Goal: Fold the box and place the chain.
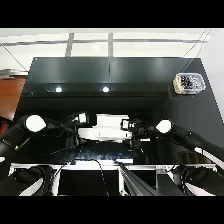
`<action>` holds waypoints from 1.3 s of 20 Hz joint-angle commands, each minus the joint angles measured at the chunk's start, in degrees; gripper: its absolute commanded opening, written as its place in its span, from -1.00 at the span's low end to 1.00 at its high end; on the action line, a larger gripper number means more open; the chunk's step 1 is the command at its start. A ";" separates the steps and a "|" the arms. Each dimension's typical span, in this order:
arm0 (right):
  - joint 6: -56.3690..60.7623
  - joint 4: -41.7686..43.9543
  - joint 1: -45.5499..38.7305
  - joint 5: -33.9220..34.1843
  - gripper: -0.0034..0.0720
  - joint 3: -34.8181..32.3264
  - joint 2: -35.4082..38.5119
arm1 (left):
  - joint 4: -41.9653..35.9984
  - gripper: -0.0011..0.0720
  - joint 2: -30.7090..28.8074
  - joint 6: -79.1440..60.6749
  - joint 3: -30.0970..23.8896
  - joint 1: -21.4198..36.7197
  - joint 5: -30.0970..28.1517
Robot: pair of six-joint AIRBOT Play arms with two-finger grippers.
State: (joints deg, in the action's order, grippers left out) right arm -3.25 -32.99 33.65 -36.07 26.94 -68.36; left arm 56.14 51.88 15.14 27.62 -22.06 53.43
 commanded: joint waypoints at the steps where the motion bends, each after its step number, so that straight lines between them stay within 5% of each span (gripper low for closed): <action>1: 0.00 1.07 0.07 -3.21 -0.13 0.02 0.00 | -2.56 0.73 2.86 -4.68 -1.03 -2.58 -8.00; 8: 0.04 1.44 0.07 -2.43 -0.13 0.02 0.00 | -7.58 0.73 8.61 -12.41 -1.03 -2.58 -8.44; 24: 0.33 1.42 0.09 -1.81 -0.14 0.02 0.00 | -9.94 0.70 8.33 -16.37 -1.03 -6.36 -10.40; 25: 0.33 1.42 0.07 -1.81 -0.14 0.02 0.00 | -9.90 0.62 8.33 -16.39 -1.03 -6.38 -10.14; 26: 0.33 1.42 0.09 -1.81 -0.14 0.02 0.00 | -9.51 0.30 8.33 -16.39 -1.03 -6.38 -10.14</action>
State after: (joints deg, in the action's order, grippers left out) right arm -2.94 -31.57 33.67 -37.91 26.94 -68.36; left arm 46.35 60.20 -1.13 26.61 -28.27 42.98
